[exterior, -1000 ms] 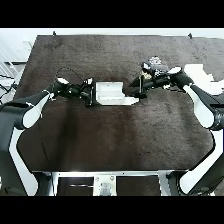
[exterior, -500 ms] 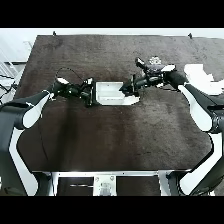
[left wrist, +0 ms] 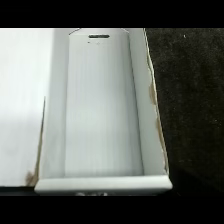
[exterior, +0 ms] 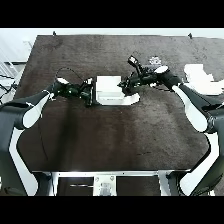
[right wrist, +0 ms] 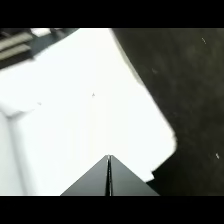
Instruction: Fold the box and place the chain.
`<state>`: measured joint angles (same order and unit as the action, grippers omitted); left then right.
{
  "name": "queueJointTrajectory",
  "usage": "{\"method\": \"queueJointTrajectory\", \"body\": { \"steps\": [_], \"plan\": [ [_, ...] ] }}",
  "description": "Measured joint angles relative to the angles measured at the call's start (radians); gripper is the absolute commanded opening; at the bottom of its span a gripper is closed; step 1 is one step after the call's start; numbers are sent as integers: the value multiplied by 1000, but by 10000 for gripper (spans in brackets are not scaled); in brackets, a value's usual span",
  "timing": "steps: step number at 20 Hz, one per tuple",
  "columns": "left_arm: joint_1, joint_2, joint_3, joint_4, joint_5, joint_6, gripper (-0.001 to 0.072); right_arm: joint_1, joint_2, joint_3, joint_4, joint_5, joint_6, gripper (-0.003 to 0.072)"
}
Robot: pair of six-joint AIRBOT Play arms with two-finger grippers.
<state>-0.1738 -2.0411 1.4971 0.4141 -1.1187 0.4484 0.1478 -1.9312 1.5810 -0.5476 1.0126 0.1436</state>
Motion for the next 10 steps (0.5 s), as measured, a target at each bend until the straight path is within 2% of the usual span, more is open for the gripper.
{"method": "queueJointTrajectory", "body": {
  "steps": [10],
  "plan": [
    [0,0,0,0,-1,1,471,10,-27,34,-74,-6,28,8]
  ]
}}
